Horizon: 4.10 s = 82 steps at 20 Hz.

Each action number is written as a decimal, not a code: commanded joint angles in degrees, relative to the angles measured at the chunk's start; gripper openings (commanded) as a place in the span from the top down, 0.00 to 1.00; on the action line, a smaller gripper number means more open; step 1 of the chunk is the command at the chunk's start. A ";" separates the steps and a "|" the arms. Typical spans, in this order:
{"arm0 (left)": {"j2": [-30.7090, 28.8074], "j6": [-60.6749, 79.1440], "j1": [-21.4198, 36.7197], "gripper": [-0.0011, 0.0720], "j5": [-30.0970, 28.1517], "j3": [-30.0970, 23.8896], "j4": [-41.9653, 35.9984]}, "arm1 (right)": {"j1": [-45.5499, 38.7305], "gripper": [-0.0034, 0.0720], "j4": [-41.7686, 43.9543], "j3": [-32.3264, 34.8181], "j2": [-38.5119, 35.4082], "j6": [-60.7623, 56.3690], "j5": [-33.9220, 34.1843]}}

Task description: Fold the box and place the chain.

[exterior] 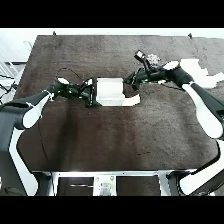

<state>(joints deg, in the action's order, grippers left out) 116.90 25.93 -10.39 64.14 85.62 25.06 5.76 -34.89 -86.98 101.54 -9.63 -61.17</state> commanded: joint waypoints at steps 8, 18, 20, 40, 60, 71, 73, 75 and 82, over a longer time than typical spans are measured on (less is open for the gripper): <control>-0.04 0.02 -0.02 0.50 0.00 0.02 0.00 | 0.00 0.12 -13.38 9.01 -3.74 12.33 -3.78; -0.04 0.02 -0.02 0.50 0.00 0.02 0.00 | 5.01 0.47 -12.26 9.01 1.03 13.35 3.08; -0.04 0.02 -0.02 0.50 0.00 0.02 0.00 | 5.57 0.61 -9.77 9.01 1.07 14.25 3.06; -0.04 0.02 -0.02 0.50 0.37 0.02 -0.02 | 5.60 0.58 -5.95 9.01 3.19 14.01 5.57; -0.04 0.02 -0.02 0.50 0.17 0.02 0.02 | -16.06 0.94 -8.02 20.00 -8.83 -40.96 -0.07; -0.04 0.02 -0.02 0.50 0.17 0.02 0.00 | -3.61 0.94 4.46 18.88 0.76 -40.28 1.09; -0.04 0.02 -0.02 0.50 0.17 0.02 0.02 | -3.06 0.94 4.42 17.70 -0.87 -40.30 1.14; -0.04 0.02 -0.02 0.50 0.15 0.02 0.02 | -3.08 0.90 4.37 17.44 -2.71 -40.39 1.09; -0.04 0.02 -0.02 0.50 0.15 0.02 0.02 | -2.97 0.30 8.00 17.42 -3.23 -40.94 1.07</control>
<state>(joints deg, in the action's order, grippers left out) 116.90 25.96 -10.41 64.34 85.62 25.08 2.63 -29.43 -69.45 98.48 -50.43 -60.12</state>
